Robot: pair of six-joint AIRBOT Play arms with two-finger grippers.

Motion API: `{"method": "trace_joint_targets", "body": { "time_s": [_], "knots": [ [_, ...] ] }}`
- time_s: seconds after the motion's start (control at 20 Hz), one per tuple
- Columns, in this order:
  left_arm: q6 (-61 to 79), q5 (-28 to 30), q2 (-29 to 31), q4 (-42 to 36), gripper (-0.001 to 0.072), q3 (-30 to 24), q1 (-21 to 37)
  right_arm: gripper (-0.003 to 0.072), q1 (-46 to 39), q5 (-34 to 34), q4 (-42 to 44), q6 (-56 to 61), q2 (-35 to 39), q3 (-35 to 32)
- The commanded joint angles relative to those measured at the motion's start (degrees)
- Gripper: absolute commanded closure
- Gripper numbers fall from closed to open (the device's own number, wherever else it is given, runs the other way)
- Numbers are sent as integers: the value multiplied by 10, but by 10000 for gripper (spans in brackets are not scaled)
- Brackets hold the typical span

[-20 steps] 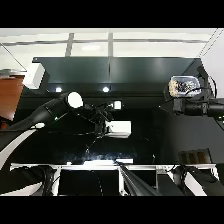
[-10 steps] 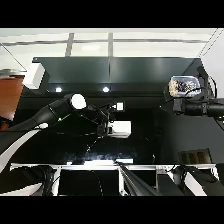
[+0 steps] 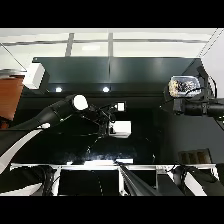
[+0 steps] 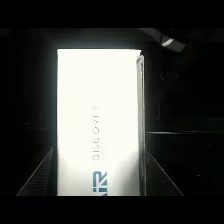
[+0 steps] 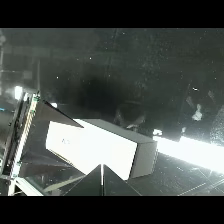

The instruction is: Fold the box and place the chain.

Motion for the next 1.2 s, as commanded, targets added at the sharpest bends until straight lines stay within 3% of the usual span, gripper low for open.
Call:
{"method": "trace_joint_targets", "body": {
  "time_s": [0.0,1.0,1.15],
  "knots": [
    [-5,4,-7,0,-2,0,0,660,0,0,0,0,0,0],
    [-80,23,-52,58,9,0,-37,661,0,-2,0,0,0,0],
    [-107,7,-50,61,257,2,-38,660,0,-2,0,0,0,0]
  ]
}}
